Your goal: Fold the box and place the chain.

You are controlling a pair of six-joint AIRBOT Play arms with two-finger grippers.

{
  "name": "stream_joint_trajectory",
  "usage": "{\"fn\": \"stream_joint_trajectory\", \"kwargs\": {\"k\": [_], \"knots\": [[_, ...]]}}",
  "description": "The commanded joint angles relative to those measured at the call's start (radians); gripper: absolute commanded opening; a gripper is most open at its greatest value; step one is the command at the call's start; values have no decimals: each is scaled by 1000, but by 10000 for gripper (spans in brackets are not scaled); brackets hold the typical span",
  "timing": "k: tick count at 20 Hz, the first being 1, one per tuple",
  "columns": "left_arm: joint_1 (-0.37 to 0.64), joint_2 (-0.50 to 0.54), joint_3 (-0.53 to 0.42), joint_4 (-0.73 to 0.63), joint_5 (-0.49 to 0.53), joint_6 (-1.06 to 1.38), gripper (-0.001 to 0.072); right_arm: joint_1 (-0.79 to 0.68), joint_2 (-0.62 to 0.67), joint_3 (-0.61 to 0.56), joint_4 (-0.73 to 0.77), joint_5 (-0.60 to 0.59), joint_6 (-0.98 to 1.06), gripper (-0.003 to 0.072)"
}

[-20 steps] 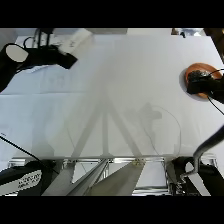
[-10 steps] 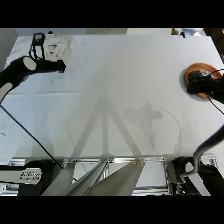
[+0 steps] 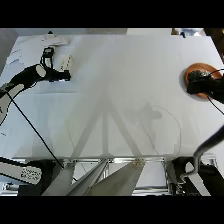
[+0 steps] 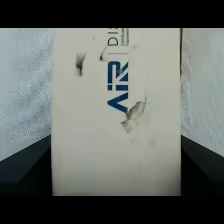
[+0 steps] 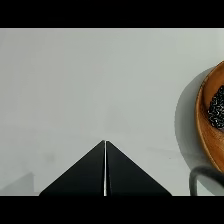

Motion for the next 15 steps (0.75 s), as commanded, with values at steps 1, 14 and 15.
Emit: {"fn": "stream_joint_trajectory", "kwargs": {"k": [1, 14, 15], "knots": [[0, 55, 0, 5, -20, 45, 701, -1, 1, 1, 0, 0, 0, 15], [-27, 456, 0, -56, -240, 55, 697, -1, 1, 1, 0, 0, 0, 15], [-35, 475, 0, -68, -242, 55, 697, -1, 1, 1, 0, 0, 0, 15]]}}
